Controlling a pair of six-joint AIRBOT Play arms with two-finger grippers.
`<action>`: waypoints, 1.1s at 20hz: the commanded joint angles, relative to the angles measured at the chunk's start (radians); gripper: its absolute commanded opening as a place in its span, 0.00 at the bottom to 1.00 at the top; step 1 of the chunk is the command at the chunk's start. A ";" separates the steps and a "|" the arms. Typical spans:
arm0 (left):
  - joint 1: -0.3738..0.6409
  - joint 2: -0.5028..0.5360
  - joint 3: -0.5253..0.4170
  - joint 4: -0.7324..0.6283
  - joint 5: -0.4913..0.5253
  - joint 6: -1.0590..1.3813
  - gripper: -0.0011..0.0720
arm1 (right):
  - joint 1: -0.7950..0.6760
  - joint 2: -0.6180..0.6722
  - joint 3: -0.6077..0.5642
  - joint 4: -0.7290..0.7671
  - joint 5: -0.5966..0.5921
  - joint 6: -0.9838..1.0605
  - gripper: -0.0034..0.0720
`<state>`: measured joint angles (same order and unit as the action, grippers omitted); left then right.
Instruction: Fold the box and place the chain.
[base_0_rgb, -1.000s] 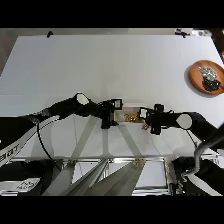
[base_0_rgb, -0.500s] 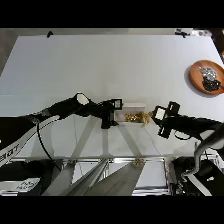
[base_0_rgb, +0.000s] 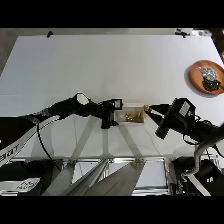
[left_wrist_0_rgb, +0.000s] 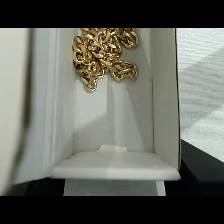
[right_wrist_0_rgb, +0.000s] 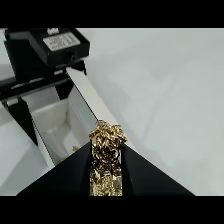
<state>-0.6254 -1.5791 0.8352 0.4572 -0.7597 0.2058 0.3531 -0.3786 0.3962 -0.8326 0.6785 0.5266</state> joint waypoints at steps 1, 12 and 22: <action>0.000 0.000 0.000 0.000 0.000 0.000 0.64 | 0.004 -0.010 0.001 0.061 -0.007 -0.010 0.05; 0.000 0.000 0.000 0.000 0.000 0.000 0.64 | 0.156 -0.354 0.001 0.053 -0.246 0.028 0.06; 0.000 0.000 0.000 0.000 0.000 0.000 0.64 | 0.156 -0.370 0.001 -0.048 -0.228 0.132 0.27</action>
<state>-0.6254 -1.5791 0.8352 0.4568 -0.7597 0.2054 0.5076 -0.7448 0.3965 -0.8429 0.4355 0.6159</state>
